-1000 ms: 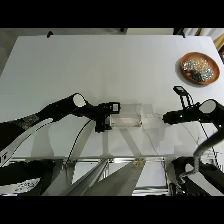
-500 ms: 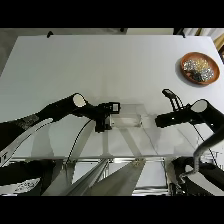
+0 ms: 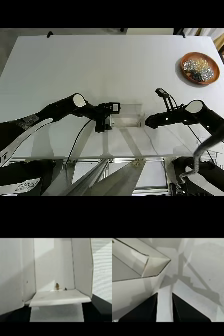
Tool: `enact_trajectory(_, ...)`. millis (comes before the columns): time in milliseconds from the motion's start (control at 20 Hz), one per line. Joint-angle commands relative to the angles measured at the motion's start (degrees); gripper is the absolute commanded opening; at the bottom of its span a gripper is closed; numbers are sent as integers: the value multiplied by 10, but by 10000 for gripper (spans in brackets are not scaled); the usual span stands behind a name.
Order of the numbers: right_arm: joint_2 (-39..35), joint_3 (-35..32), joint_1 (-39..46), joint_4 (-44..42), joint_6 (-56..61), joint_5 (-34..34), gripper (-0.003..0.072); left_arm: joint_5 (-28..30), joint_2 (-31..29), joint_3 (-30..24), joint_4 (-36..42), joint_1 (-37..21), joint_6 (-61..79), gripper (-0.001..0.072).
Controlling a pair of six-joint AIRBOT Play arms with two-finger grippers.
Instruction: Fold the box and place the chain.
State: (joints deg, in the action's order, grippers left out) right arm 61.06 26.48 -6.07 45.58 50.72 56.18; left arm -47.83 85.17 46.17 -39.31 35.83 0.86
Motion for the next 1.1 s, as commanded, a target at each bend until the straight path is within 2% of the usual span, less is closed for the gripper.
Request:
enact_trajectory(0, -27, 1, -8, -12, 17, -1, 247, 0, 0, 0, 0, 0, 0, 10)
enact_trajectory(100, -55, 1, -8, -13, 21, 2, 248, 0, 0, 0, 0, 0, 0, 10)
enact_trajectory(150, -64, 1, -8, -12, 29, 4, 268, 0, 0, 0, 0, 0, 0, 10)
enact_trajectory(200, -68, 1, -11, -13, 35, 3, 327, 0, 0, 0, 0, 0, 0, 10)
enact_trajectory(650, -68, 5, -73, -27, 65, -49, 363, 0, 0, 0, 0, 0, 0, 10)
enact_trajectory(700, -67, 12, -79, -16, 83, -48, 415, 0, 0, 0, 0, 0, 0, 10)
enact_trajectory(800, -56, 31, -93, 42, 154, -48, 435, 0, 0, 0, 0, 0, 0, 10)
enact_trajectory(850, -43, 39, -101, 64, 184, -47, 475, 0, 0, 0, 0, 0, 0, 10)
enact_trajectory(1050, 4, 79, -156, 102, 265, -48, 493, 0, 0, 0, 0, 0, 0, 10)
